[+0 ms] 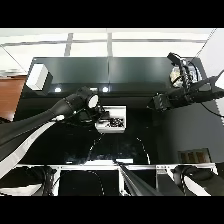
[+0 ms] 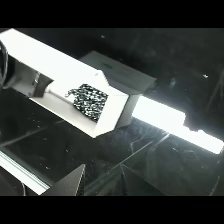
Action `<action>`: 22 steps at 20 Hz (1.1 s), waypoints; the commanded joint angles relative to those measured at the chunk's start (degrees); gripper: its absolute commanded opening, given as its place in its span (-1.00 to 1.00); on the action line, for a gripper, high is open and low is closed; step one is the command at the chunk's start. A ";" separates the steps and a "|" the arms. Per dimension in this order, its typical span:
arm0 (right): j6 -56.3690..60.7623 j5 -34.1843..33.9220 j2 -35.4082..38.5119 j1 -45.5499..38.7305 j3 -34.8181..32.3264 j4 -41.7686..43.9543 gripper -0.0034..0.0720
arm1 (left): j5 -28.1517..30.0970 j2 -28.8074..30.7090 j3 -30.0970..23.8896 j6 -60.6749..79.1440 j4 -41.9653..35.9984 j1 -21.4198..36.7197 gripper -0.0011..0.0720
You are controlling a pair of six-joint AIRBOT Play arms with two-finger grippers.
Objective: Fold the box and place the chain.
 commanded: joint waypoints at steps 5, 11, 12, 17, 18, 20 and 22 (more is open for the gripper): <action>-2.91 0.87 0.31 -0.44 0.00 -2.69 -0.20 | -4.31 9.27 3.54 9.60 4.90 0.13 0.42; -1.81 -0.22 0.31 -0.44 0.00 -2.67 -0.20 | -1.79 28.98 -17.00 15.17 7.43 13.38 0.42; -1.20 -0.83 0.31 -0.44 0.00 -2.67 -0.20 | 1.66 31.63 -21.51 20.00 1.57 18.82 0.42; -1.11 -3.02 0.31 -0.42 0.00 -2.62 -0.20 | 7.23 33.00 -35.28 86.16 -46.86 39.67 0.42; -1.05 -2.86 0.31 -0.42 0.00 -2.56 -0.20 | 6.86 32.61 -36.30 98.20 -49.37 40.39 0.42; 1.49 -2.36 0.31 -0.42 -0.02 -2.62 -0.20 | 7.13 32.28 -36.85 114.07 -49.44 39.93 0.62; 3.19 -2.36 0.31 -0.42 -0.02 -2.64 -0.20 | 9.42 32.28 -36.87 126.90 -49.59 39.47 0.99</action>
